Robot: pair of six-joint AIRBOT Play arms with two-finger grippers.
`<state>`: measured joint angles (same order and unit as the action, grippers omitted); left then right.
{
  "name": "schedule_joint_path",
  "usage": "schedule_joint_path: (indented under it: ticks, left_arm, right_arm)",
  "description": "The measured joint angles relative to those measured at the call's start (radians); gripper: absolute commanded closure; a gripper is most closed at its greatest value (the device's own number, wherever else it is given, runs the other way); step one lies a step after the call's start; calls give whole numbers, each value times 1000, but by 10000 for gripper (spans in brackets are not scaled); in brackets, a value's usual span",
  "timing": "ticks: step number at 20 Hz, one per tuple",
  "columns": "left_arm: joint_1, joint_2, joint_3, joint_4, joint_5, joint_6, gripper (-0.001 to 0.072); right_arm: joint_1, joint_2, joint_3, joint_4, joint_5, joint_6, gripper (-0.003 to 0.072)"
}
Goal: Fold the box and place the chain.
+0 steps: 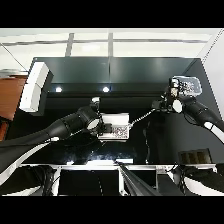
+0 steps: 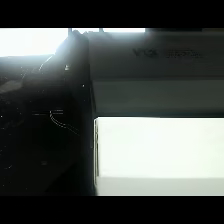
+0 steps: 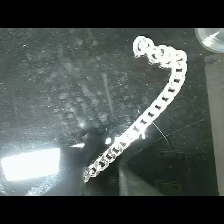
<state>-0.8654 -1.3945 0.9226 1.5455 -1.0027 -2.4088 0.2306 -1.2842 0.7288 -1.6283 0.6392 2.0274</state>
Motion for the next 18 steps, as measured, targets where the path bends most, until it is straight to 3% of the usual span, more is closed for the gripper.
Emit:
schedule_joint_path:
  ticks: [15, 16, 17, 18]
  left_arm:
    - [0, 0, 0, -1, 6, 0, 676]
    - [0, 0, 0, -1, 6, 0, 676]
    - [0, 0, 0, -1, 6, 0, 676]
    - [0, 0, 0, -1, 6, 0, 676]
  right_arm:
    - [2, -14, 0, 7, -17, 3, 498]
    - [2, -18, 0, 9, -18, 3, 533]
    - [3, -22, 0, 11, -19, 3, 655]
    - [4, -25, 0, 13, -19, 5, 653]
